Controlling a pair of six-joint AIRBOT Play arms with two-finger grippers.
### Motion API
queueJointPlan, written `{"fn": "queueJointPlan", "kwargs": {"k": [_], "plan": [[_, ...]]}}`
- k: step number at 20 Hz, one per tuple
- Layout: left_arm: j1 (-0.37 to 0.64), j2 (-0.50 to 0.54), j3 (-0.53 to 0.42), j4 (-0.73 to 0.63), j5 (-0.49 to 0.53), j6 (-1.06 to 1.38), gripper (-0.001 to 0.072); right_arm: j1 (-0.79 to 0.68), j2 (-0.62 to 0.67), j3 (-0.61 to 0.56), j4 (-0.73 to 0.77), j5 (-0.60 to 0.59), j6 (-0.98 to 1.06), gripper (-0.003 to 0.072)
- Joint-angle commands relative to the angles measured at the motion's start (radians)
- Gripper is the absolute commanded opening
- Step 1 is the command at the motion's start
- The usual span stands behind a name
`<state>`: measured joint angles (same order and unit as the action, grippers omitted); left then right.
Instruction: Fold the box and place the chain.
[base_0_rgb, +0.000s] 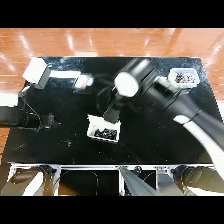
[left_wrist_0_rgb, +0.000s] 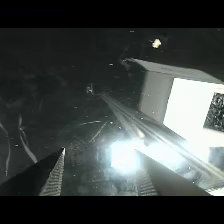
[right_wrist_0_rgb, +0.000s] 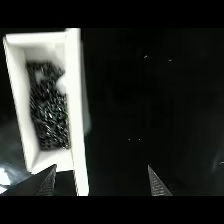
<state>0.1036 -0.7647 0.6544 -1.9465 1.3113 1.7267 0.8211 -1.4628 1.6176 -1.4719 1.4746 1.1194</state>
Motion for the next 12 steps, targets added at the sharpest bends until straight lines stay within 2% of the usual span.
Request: {"fn": "queueJointPlan", "kwargs": {"k": [1, 3, 5, 7, 12], "plan": [[0.080, 0.002, -0.001, -0.059, 0.045, 0.039, 0.0539, -0.196, -0.003, 0.032, 0.207, 0.039, 0.030, 0.0658], [0.068, 0.001, -0.001, -0.081, 0.043, 0.043, 0.0539, -0.270, -0.050, 0.032, 0.221, 0.050, 0.037, 0.0658], [0.061, 0.000, -0.001, -0.081, 0.048, 0.044, 0.0539, -0.277, -0.096, 0.032, 0.284, 0.046, 0.016, 0.0658], [0.063, -0.001, -0.001, -0.074, 0.046, 0.055, 0.0540, -0.245, -0.136, 0.032, 0.350, 0.052, -0.020, 0.0658], [0.063, -0.036, -0.001, -0.078, 0.039, 0.081, 0.0539, -0.168, -0.223, 0.032, 0.360, 0.078, -0.035, 0.0658]]}}
